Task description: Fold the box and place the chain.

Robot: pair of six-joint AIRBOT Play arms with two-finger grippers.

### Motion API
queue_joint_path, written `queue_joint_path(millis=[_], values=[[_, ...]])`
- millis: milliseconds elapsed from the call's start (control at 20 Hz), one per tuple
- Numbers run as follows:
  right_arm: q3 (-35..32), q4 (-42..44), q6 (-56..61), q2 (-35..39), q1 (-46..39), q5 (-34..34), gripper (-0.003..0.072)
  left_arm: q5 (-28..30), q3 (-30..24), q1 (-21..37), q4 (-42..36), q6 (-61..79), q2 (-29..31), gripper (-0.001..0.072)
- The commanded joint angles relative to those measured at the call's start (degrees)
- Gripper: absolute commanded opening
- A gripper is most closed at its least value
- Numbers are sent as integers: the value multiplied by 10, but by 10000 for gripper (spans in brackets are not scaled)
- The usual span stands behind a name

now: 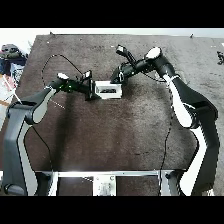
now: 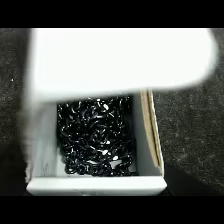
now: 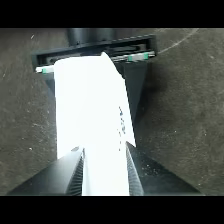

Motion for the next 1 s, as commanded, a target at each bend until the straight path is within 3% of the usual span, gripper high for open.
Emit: queue_joint_path(millis=[0, 200, 250, 300, 800, 850, 950], values=[[-1, -37, -23, 0, 15, -21, 308, 0, 0, 0, 0, 0, 0, 338], [-1, -43, -25, 0, 21, -19, 311, 0, 0, 0, 0, 0, 0, 338], [-1, -43, -25, 0, 21, -14, 330, 0, 0, 0, 0, 0, 0, 338], [-2, -43, -25, 0, 21, -7, 396, 0, 0, 0, 0, 0, 0, 338], [-16, -49, -25, -2, 23, -65, 389, 0, 0, 0, 0, 0, 0, 338], [-16, -49, -25, 0, 23, -65, 328, 0, 0, 0, 0, 0, 0, 338], [-16, -50, -25, 3, 23, -51, 319, 0, 0, 0, 0, 0, 0, 338]])
